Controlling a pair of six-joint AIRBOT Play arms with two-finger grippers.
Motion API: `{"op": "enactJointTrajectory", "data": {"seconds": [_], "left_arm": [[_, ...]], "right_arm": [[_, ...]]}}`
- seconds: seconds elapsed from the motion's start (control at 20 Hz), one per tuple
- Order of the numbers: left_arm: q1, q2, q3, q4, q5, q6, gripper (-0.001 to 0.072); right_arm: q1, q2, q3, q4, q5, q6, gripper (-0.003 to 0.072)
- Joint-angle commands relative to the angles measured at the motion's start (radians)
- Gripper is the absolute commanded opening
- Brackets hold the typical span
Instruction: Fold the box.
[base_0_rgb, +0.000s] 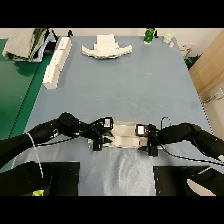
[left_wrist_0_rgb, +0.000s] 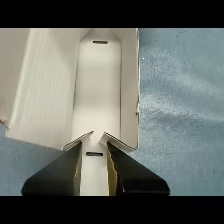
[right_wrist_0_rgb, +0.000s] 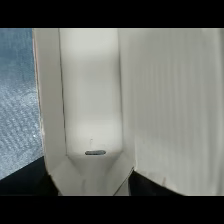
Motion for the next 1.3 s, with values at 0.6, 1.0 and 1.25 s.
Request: {"op": "enactJointTrajectory", "data": {"seconds": [0.6, 1.0, 1.25], "left_arm": [[-0.027, -0.021, 0.001, -0.057, 0.001, -0.039, 0.0368], [0.038, 0.114, 0.001, 0.193, -0.009, -0.401, 0.0014], [0.166, 0.292, 0.001, 0.396, -0.072, -0.891, 0.0014]], "right_arm": [[-0.001, 0.001, 0.0, 0.0, 0.0, 0.0, 0.0566], [-0.001, 0.001, 0.0, 0.0, 0.0, 0.0, 0.0566], [-0.001, 0.001, 0.0, 0.0, 0.0, 0.0, 0.0566]]}}
